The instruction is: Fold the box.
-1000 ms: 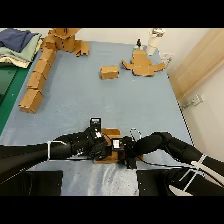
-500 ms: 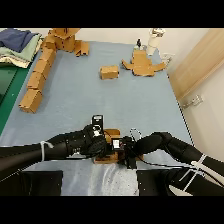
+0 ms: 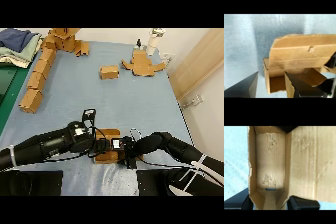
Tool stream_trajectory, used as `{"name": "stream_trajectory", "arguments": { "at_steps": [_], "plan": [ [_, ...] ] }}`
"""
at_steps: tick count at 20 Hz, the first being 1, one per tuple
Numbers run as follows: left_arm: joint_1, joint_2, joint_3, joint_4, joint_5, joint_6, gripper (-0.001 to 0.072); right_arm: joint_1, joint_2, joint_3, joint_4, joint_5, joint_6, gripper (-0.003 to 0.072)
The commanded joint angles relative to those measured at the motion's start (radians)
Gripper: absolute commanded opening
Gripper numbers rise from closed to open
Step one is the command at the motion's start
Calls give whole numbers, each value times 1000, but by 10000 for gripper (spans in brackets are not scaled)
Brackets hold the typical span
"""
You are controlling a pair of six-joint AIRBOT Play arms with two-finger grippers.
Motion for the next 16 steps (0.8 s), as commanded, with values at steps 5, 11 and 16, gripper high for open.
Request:
{"name": "stream_trajectory", "arguments": {
  "at_steps": [5,11,16],
  "plan": [
    [66,202,-137,4,0,38,318,0,0,1,0,0,0,443],
    [223,292,-238,-256,-17,1186,13,0,0,1,0,0,0,443],
    [473,156,-272,-582,-40,2021,15,0,0,1,0,0,0,443]
  ]
}}
